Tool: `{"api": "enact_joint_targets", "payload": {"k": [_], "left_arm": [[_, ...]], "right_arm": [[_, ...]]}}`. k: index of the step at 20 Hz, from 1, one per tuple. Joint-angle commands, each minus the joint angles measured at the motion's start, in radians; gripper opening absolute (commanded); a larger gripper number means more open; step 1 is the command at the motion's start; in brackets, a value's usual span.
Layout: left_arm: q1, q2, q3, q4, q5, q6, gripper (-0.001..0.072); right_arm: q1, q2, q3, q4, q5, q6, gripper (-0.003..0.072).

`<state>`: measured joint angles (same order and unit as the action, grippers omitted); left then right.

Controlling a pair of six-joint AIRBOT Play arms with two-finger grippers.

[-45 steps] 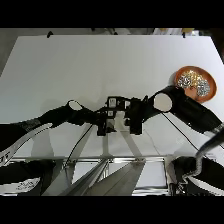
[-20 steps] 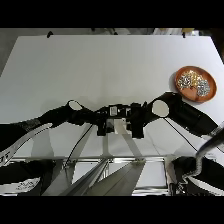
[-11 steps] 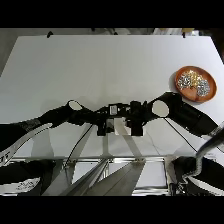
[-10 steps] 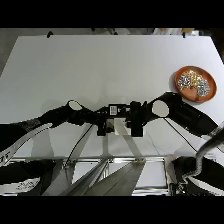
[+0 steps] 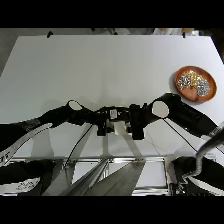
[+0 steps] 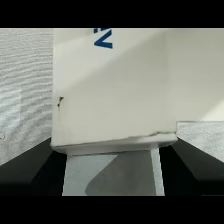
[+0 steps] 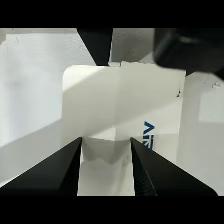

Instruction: Fold the box and place the chain.

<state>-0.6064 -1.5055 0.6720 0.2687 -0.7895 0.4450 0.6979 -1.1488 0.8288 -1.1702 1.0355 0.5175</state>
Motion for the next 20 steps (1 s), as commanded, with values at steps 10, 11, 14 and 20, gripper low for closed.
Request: {"api": "enact_joint_targets", "payload": {"k": [10, 11, 14, 20], "left_arm": [[0.000, 0.000, 0.000, 0.000, 0.000, 0.000, 0.0331], [0.000, 0.000, 0.000, 0.000, 0.000, 0.000, 0.0331], [0.000, 0.000, 0.000, 0.000, 0.000, 0.000, 0.0331], [0.000, 0.000, 0.000, 0.000, 0.000, 0.000, 0.0331]], "right_arm": [[0.000, 0.014, -0.016, -0.056, -0.061, 0.009, 0.0157], [0.000, 0.021, -0.016, -0.057, -0.061, 0.009, 0.0152], [0.000, 0.041, -0.016, -0.061, -0.073, 0.009, 0.0142], [0.000, 0.043, -0.016, -0.065, -0.090, 0.009, 0.0079]]}}
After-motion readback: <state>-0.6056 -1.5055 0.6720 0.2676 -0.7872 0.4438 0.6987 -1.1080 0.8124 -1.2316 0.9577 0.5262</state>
